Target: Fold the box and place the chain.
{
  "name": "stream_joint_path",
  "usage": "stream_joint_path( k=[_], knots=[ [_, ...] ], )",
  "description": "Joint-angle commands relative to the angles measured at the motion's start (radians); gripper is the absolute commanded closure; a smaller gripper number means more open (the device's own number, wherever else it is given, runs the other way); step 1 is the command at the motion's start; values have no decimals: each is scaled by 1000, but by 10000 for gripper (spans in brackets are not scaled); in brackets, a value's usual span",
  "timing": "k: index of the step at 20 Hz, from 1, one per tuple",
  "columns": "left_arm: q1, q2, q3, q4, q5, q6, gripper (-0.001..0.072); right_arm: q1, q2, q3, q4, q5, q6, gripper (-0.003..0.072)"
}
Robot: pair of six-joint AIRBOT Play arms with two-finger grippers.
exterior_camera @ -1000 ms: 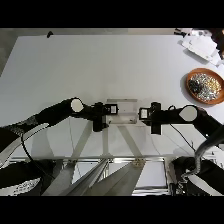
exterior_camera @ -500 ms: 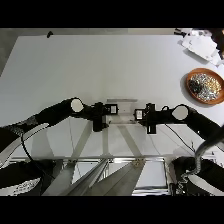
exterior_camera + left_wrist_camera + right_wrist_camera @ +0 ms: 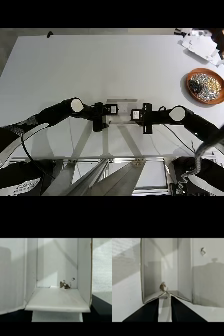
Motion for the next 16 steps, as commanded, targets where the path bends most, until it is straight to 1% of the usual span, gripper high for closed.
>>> stream_joint_path(
  k=[1,9,10,11,13,16],
  knots=[
    [-1,0,0,0,0,0,696,18,0,0,41,-29,-3,534],
    [-1,0,0,0,0,0,696,31,-29,0,55,-43,-3,522],
    [-1,0,0,0,0,0,696,40,-32,0,55,-44,-3,501],
    [-1,0,0,0,0,0,696,47,-37,0,58,-45,-3,456],
    [-1,0,0,0,0,0,696,53,-49,0,63,-50,-3,307],
    [-1,0,0,0,0,0,697,53,-51,0,63,-51,-2,300]
  ],
)
